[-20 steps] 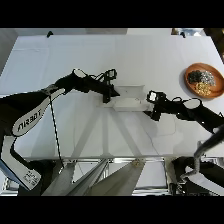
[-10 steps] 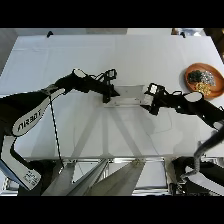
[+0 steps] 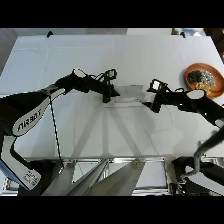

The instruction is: Fold the box and place the chain.

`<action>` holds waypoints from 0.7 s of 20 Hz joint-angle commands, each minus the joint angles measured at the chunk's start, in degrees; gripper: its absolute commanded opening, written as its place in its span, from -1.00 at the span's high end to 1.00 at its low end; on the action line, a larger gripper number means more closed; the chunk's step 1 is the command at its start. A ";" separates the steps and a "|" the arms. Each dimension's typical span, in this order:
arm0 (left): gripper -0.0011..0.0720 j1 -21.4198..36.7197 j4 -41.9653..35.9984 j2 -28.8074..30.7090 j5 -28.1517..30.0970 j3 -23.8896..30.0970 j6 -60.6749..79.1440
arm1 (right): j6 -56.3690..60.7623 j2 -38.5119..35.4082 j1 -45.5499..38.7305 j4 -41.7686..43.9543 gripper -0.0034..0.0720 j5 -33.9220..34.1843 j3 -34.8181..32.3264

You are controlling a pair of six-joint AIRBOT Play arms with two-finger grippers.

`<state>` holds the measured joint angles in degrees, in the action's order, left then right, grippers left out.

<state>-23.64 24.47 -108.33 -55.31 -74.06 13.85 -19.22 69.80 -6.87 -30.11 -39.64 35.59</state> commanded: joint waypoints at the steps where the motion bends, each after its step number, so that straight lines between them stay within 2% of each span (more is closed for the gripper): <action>1: 0.93 -0.02 0.02 -0.04 0.00 0.02 0.02 | 1.25 3.15 -1.09 -0.70 -0.89 -5.33 2.78; 3: 0.93 -0.02 0.02 -0.04 0.00 0.02 0.02 | 1.31 5.84 -0.98 -1.53 -0.89 -8.09 4.61; 9: 0.93 -0.02 0.02 -0.04 0.00 0.02 0.02 | 1.20 10.38 -1.11 -3.10 -0.89 -8.31 10.75; 14: 0.93 -0.02 0.02 -0.04 0.00 0.02 0.02 | 0.52 15.65 -1.51 -5.42 -0.89 -15.74 14.16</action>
<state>-23.64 24.47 -108.33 -55.31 -74.06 13.85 -18.06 82.52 -8.08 -34.48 -51.00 47.81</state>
